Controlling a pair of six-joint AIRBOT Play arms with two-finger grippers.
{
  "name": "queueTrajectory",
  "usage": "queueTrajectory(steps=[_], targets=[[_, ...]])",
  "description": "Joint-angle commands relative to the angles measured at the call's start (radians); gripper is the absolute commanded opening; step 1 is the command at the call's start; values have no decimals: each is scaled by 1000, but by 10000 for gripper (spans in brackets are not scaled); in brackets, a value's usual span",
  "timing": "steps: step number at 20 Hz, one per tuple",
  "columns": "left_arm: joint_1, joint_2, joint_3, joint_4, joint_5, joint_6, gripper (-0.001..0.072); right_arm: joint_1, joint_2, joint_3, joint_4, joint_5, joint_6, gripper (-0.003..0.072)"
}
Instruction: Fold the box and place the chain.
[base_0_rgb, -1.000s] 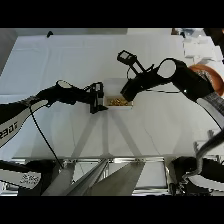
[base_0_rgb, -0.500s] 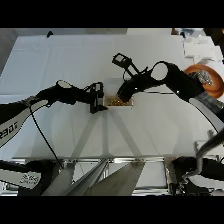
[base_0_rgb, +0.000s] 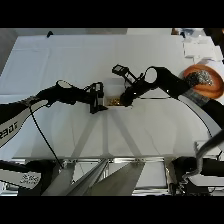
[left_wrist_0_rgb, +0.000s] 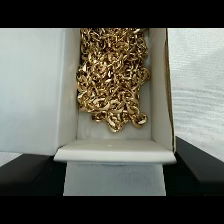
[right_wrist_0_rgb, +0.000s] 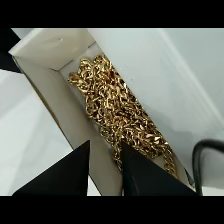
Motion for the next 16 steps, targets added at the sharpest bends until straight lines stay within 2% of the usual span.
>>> queueTrajectory(steps=[1,6,9,11,14,16], targets=[[0,1,0,0,0,0,215,-25,69,1,11,26,-51,223],[0,1,0,0,0,0,215,-169,169,0,10,94,-191,232],[0,1,0,0,0,0,215,-293,164,-10,11,147,-406,245],[0,1,0,0,0,0,215,-357,138,-11,13,153,-489,305],[0,1,0,0,0,0,215,-381,69,-13,37,150,-617,321],[0,1,0,0,0,0,215,-374,9,-14,116,153,-733,339]])
